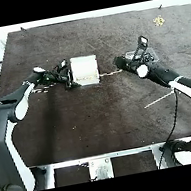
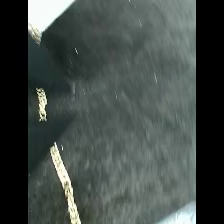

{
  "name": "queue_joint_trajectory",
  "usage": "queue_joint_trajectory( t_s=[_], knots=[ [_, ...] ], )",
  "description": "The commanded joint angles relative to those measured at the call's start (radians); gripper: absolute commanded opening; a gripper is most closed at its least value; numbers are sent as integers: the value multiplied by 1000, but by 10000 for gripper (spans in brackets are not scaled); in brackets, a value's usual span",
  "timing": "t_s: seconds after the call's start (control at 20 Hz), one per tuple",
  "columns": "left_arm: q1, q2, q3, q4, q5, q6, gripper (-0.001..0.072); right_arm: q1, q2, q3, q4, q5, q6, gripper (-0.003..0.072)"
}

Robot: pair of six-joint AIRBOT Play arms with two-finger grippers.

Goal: Fold the box and place the chain.

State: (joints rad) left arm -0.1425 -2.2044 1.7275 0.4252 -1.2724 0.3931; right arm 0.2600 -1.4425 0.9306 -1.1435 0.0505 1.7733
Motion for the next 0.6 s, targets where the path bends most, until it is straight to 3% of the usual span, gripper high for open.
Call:
queue_joint_trajectory(
  t_s=[0.0, 0.25, 0.55],
  knots=[
    [1, 1, 1, 0, 0, 0, 275, 8, 21, -3, -27, 87, 4, 334],
    [1, 1, 1, 0, 0, 0, 275, -133, -54, -51, -20, 115, 34, 315],
    [1, 1, 1, 0, -1, 0, 275, -130, -151, -7, 53, -8, 39, 315]
  ],
)
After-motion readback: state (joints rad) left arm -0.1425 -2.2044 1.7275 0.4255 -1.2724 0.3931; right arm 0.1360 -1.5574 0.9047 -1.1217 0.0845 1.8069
